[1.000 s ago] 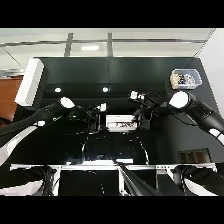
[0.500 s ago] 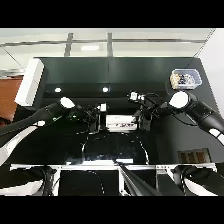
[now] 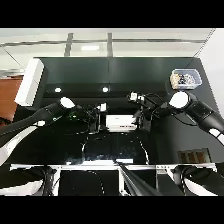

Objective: Fold the box and place the chain.

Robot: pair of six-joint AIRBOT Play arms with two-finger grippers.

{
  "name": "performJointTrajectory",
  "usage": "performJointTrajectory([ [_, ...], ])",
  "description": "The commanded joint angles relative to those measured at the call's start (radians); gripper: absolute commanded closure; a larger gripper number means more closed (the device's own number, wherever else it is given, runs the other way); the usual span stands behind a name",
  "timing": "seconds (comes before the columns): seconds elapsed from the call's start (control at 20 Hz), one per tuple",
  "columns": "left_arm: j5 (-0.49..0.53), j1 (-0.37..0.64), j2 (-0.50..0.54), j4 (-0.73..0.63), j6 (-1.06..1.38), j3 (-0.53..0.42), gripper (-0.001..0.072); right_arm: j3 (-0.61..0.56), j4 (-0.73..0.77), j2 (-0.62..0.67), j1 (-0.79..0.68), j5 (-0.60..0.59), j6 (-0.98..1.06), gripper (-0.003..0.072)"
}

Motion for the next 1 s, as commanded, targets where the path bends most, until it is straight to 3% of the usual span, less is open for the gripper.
performJointTrajectory([
  [0.0,0.000,0.001,-0.001,0.000,0.000,0.000,0.0422,0.000,-0.001,0.000,0.000,-0.002,0.000,0.0384],
  [0.75,0.000,0.001,-0.001,0.000,0.000,0.000,0.0422,-0.023,-0.001,-0.003,0.000,-0.002,0.000,0.0361],
  [0.85,0.000,0.001,-0.001,0.000,0.000,0.000,0.0422,-0.023,-0.001,-0.011,0.000,-0.011,0.000,0.0303],
  [0.95,0.000,0.001,-0.001,0.000,0.000,0.000,0.0422,-0.023,-0.001,-0.023,0.000,-0.017,0.000,0.0303],
])
